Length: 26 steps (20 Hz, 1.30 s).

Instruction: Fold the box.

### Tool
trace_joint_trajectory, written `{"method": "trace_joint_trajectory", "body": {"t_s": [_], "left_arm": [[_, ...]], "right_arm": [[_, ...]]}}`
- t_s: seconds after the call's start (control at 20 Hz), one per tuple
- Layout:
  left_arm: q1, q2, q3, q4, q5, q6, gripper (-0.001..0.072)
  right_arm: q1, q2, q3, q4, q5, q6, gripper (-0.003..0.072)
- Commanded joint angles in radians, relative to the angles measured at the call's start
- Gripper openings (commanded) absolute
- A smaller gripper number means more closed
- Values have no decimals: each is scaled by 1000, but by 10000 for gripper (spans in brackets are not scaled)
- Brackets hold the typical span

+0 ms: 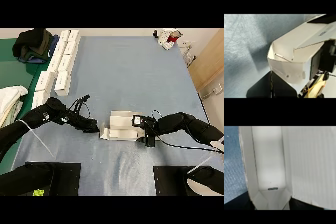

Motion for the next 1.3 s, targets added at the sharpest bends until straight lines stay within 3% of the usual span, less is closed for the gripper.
{"method": "trace_joint_trajectory", "body": {"t_s": [0.0,0.3,0.55,0.6,0.65,0.7,0.8,0.85,0.9,1.15,1.25], "left_arm": [[2,1,2,-47,-23,25,12],[2,1,2,-172,-49,98,12],[2,1,2,-173,-51,100,15],[2,1,2,-173,-51,108,44],[2,1,2,-173,-51,116,320],[2,1,2,-173,-53,116,423],[3,1,2,-172,-61,116,397],[10,3,2,-166,-61,117,292],[29,4,9,-154,-74,135,15],[230,5,90,-105,-233,140,10],[305,5,91,-34,-251,106,10]], "right_arm": [[0,0,1,0,0,-1,510],[0,0,1,0,0,0,510],[0,0,1,0,0,0,510],[0,0,1,0,0,0,510],[0,0,1,0,0,0,510],[0,0,1,0,0,0,510],[0,0,1,0,0,-1,510],[0,0,1,0,0,0,510],[0,0,1,0,0,-1,510],[0,0,1,0,0,0,510],[0,0,1,0,0,-1,510]]}}
